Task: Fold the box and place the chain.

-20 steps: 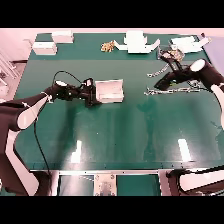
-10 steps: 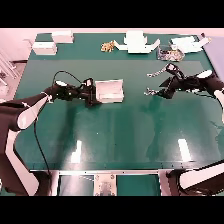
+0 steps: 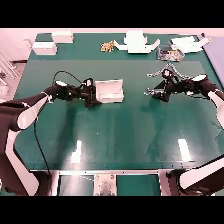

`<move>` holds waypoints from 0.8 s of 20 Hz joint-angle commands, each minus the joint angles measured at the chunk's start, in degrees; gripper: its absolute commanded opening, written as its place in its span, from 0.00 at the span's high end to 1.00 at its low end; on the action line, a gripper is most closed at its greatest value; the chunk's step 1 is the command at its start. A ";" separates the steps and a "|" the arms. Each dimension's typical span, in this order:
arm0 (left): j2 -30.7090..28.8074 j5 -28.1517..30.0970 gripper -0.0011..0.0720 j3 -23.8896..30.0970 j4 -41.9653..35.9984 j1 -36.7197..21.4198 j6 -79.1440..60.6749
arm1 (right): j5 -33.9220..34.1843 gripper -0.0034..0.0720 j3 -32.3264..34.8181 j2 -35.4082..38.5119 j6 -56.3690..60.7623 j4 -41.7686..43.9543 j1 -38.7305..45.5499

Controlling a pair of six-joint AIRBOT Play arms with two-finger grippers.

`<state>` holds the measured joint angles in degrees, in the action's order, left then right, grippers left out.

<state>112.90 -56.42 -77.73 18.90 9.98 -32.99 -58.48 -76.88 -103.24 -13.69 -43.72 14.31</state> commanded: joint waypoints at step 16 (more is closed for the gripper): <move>-0.04 0.04 0.13 0.00 0.00 -0.04 0.13 | -3.06 0.95 -6.34 -3.76 12.63 -7.80 -3.28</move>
<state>112.90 -56.42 -77.73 18.94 9.98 -32.88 -60.97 -81.97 -108.40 -4.23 -54.08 11.20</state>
